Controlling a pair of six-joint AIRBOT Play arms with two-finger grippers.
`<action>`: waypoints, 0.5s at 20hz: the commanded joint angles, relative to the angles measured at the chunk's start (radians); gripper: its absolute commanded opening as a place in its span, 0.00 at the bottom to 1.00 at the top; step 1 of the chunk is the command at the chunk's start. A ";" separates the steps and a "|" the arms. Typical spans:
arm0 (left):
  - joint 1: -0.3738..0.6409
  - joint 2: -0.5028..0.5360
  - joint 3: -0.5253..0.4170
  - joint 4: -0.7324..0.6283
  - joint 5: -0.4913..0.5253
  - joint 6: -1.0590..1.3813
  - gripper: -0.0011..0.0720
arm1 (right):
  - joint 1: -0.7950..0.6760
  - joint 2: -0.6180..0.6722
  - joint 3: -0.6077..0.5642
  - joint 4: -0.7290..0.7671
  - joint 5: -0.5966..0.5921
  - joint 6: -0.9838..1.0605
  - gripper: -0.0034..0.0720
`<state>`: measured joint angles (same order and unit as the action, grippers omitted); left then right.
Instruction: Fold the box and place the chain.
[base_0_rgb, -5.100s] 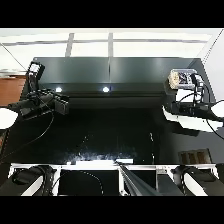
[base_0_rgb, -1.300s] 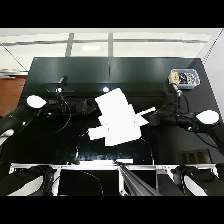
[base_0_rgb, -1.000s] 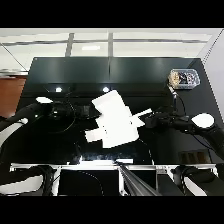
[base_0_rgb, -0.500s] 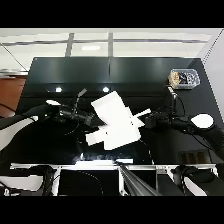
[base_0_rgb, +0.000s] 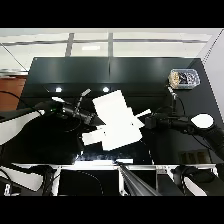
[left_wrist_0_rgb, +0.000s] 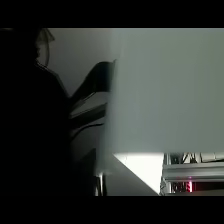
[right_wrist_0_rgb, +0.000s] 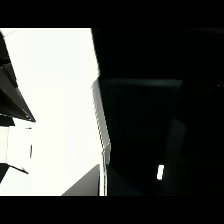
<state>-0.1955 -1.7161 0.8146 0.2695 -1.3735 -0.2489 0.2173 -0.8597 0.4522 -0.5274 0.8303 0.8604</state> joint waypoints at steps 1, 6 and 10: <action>0.000 -0.006 0.029 0.052 -0.017 -0.002 0.06 | -0.002 0.002 0.000 -0.008 0.013 0.031 0.41; -0.001 0.016 0.081 0.138 -0.070 -0.017 0.05 | -0.179 0.002 0.125 -0.204 0.300 0.040 0.98; -0.027 0.185 0.079 0.261 0.054 -0.015 0.05 | -0.311 0.002 0.265 -0.449 0.338 0.029 0.98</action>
<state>-0.2066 -1.6268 0.8890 0.4370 -1.3930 -0.2649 -0.0101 -0.8581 0.6350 -0.7956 1.1122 0.8932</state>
